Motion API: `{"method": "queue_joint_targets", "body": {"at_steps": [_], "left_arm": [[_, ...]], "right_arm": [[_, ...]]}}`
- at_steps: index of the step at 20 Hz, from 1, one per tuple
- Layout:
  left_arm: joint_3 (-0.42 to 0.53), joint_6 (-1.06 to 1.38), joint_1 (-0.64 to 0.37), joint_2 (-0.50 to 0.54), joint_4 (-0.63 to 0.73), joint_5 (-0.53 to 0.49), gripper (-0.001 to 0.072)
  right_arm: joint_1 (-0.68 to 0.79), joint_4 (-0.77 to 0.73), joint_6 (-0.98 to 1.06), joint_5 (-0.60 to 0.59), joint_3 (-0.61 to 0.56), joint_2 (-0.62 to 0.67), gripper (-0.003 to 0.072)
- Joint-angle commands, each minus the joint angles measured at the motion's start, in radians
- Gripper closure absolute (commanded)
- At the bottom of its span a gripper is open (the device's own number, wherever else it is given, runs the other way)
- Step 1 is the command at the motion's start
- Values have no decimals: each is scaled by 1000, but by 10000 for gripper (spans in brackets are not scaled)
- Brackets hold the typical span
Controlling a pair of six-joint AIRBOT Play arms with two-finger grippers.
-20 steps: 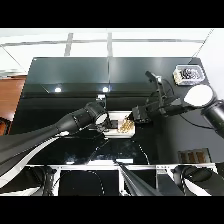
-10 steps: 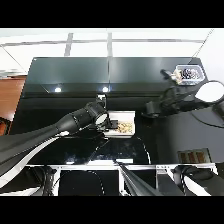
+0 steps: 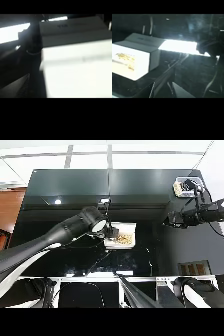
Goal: Fold the box and place the chain.
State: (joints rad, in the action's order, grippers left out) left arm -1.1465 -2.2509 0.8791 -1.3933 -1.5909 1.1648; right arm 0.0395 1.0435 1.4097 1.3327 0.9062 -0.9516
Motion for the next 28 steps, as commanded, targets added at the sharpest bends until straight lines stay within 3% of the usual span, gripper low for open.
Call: {"method": "queue_joint_targets", "body": {"at_steps": [1,3,5,6,9,11,12,16,17,18,23,28], "left_arm": [[43,156,-14,153,-102,111,141],[135,225,-78,289,-99,114,140],[246,267,-210,432,-75,100,140],[304,345,-307,500,0,61,141],[428,870,-624,584,497,-11,141],[481,1268,-750,575,776,21,140],[499,1421,-775,568,832,22,140],[532,1744,-755,529,840,-32,127],[536,1817,-743,512,840,-50,38],[542,1880,-731,496,840,-77,-5],[555,2268,-603,381,846,-206,-5],[554,2301,-534,218,851,-291,-5]], "right_arm": [[10,24,-5,-49,0,1,411],[10,32,-4,-72,0,1,411],[10,31,-3,-85,1,1,411],[10,31,0,-93,1,1,411],[10,31,1,-103,0,1,411],[10,31,4,-103,0,1,411],[10,31,4,-103,0,1,411],[10,32,4,-113,0,1,411],[10,31,4,-121,0,1,411],[10,31,4,-131,0,1,411],[10,31,7,-161,0,1,411],[10,31,10,-163,0,1,411]]}}
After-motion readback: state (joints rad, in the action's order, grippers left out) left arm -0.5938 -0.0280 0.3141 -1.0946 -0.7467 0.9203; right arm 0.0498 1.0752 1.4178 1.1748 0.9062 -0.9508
